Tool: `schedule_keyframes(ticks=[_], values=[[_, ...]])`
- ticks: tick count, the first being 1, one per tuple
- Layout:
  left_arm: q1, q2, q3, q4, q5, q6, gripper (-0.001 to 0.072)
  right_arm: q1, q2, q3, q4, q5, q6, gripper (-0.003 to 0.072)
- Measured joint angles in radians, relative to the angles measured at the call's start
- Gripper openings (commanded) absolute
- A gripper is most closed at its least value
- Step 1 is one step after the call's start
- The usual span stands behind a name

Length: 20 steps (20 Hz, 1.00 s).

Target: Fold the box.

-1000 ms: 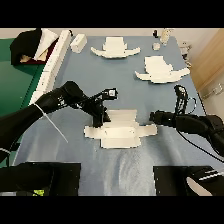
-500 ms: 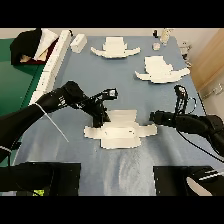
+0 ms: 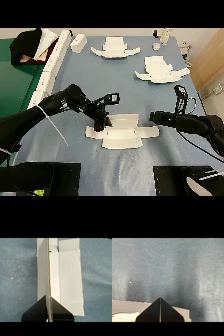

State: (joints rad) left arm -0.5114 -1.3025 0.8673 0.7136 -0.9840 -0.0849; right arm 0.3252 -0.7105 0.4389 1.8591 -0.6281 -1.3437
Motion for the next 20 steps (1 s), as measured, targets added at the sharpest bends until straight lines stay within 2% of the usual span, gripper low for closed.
schedule_keyframes(ticks=[8, 17, 20], values=[[-0.010, 0.007, -0.007, -0.005, 0.073, 0.015, 0.0014, 0.000, 0.000, 0.000, 0.000, -0.001, 0.000, 0.0000], [-0.010, 0.001, -0.008, -0.018, 0.035, 0.006, 0.0015, 0.000, 0.002, 0.000, 0.006, -0.012, 0.000, 0.0000], [-0.010, 0.000, -0.008, -0.018, 0.033, 0.006, 0.0015, 0.001, 0.023, 0.011, 0.033, -0.072, 0.000, -0.0001]])
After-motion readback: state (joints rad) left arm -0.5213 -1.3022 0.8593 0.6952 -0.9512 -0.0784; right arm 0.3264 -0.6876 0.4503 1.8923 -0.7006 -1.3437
